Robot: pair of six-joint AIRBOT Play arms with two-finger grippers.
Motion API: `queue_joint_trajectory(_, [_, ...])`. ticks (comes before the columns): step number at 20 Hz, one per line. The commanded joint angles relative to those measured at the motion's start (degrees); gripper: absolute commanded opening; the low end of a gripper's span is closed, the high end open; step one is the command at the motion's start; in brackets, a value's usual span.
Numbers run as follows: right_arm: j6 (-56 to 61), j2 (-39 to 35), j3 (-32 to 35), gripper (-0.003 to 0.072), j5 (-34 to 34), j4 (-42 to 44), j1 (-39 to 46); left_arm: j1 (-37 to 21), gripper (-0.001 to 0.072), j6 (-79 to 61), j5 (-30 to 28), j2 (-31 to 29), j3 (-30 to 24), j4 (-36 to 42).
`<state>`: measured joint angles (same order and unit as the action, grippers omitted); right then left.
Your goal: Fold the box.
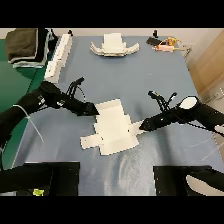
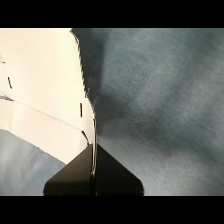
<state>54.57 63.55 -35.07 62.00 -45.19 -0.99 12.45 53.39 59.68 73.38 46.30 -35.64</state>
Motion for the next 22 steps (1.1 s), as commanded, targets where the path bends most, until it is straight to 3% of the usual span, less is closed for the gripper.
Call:
queue_joint_trajectory(1, [0.0, -0.1, 0.0, 0.0003, -1.0, 1.8, -0.5, -0.6, 0.0519, -8.7, 1.5, 5.8, 0.1, 6.0])
queue_joint_trajectory(6, [0.0, -0.1, 0.0, 0.0003, -1.0, 1.9, -0.5, -0.6, 0.0518, -17.4, 3.8, 10.2, 0.4, 12.5])
queue_joint_trajectory(7, [0.0, -0.1, 0.0, 0.0003, -1.0, 1.9, -0.5, -0.6, 0.0482, -18.4, 4.6, 10.5, 0.6, 12.5])
queue_joint_trajectory(8, [0.0, 0.0, 0.0, 0.0003, -1.0, 1.9, -0.5, -0.7, 0.0259, -20.2, 5.0, 10.6, 0.8, 12.5])
queue_joint_trajectory(9, [0.0, 0.0, 0.0, 0.0003, -0.9, 1.9, -0.5, -0.7, 0.0169, -21.3, 5.4, 10.6, 1.1, 12.6])
queue_joint_trajectory(13, [0.0, 0.0, 0.0, 0.0003, -0.4, 1.5, -0.5, -0.7, 0.0172, -23.3, 8.1, 10.6, 2.1, 12.5])
queue_joint_trajectory(15, [0.0, 0.0, 0.0, 0.0003, -0.5, 1.5, -0.5, -0.7, 0.0013, -25.1, 11.0, 11.1, 2.3, 12.5])
queue_joint_trajectory(22, [0.0, -0.1, 0.0, 0.0015, -0.8, 1.1, -0.5, -0.6, 0.0013, -26.9, 13.0, 11.7, 2.3, 13.7])
